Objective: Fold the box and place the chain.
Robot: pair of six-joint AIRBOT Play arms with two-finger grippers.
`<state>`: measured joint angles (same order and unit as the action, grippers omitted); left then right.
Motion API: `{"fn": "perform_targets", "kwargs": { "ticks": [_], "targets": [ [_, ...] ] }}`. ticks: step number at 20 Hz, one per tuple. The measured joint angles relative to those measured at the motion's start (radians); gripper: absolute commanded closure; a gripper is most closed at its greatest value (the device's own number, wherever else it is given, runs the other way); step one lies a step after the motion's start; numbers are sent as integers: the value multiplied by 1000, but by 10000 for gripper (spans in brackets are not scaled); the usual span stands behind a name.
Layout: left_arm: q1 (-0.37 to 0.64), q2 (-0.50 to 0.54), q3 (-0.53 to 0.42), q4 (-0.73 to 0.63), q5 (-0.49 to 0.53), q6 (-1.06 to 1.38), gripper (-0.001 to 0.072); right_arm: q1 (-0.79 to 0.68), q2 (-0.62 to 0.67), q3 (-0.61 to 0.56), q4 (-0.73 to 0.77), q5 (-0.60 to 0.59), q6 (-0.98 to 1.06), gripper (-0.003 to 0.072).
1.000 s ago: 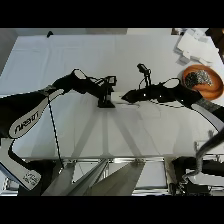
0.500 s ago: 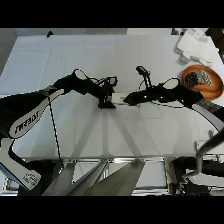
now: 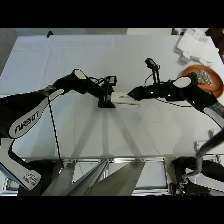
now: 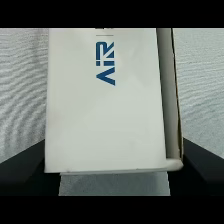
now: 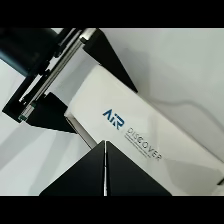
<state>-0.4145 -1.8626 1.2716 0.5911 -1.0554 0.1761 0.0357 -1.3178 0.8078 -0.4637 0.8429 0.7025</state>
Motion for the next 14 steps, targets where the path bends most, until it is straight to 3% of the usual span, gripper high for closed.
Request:
{"fn": "perform_targets", "kwargs": {
  "ticks": [14],
  "targets": [
    [0, 0, 0, 1, -3, 3, 432, -53, 9, -175, 41, -79, -32, 682]
  ]
}}
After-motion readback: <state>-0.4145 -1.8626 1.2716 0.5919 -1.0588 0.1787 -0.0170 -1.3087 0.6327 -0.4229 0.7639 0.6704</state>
